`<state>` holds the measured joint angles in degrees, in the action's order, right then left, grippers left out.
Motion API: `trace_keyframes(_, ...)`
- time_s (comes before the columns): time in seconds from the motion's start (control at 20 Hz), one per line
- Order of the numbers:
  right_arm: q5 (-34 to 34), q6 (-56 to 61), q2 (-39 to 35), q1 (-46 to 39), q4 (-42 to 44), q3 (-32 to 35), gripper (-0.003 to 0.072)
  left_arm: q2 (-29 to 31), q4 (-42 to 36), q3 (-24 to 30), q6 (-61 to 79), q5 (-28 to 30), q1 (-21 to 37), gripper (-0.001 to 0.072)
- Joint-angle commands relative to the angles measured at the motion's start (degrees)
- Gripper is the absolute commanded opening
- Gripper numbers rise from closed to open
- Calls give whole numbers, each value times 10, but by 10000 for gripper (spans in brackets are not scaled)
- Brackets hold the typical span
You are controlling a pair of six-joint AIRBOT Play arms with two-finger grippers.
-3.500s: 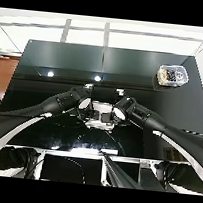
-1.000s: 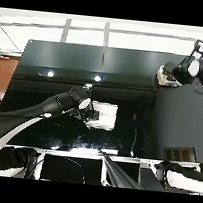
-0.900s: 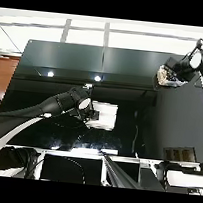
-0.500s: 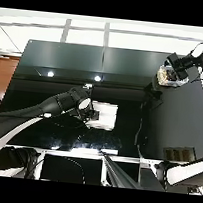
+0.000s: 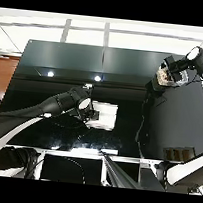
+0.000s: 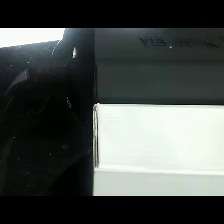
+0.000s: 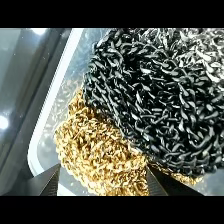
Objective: Fold the box and place the chain.
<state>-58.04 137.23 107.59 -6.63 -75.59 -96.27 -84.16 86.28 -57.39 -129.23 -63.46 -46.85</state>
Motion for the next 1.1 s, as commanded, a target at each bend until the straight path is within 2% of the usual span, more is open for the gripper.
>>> trace_keyframes(0.0, 7, 3, 12, 0, 4, 0, 554, 0, 0, 0, 0, -1, 0, 31)
trace_keyframes(0.05, 7, 3, 13, 0, 4, 0, 533, 0, 0, 0, 0, 0, 0, 31)
trace_keyframes(0.1, 9, -5, 12, 0, 4, 0, 378, 0, 0, 0, 0, 0, 0, 31)
trace_keyframes(0.15, 11, -28, 11, -1, 11, 0, 148, 0, 0, 0, 0, 0, 1, 31)
trace_keyframes(0.2, 13, -63, 8, -2, 19, 0, 18, 0, 0, 0, 0, 0, 0, 31)
trace_keyframes(0.35, 4, -128, -16, -8, 10, 0, 17, 0, 0, 0, 0, 0, 0, 31)
trace_keyframes(0.5, 6, -235, -72, -16, 8, 0, 12, 0, 0, 0, 0, 0, 0, 31)
trace_keyframes(0.8, 25, -422, -264, -23, 38, 0, 11, -1, 0, 0, 0, 0, 0, 31)
trace_keyframes(1.05, 26, -497, -409, -23, 105, 0, 11, -1, 0, 0, 0, -1, 0, 31)
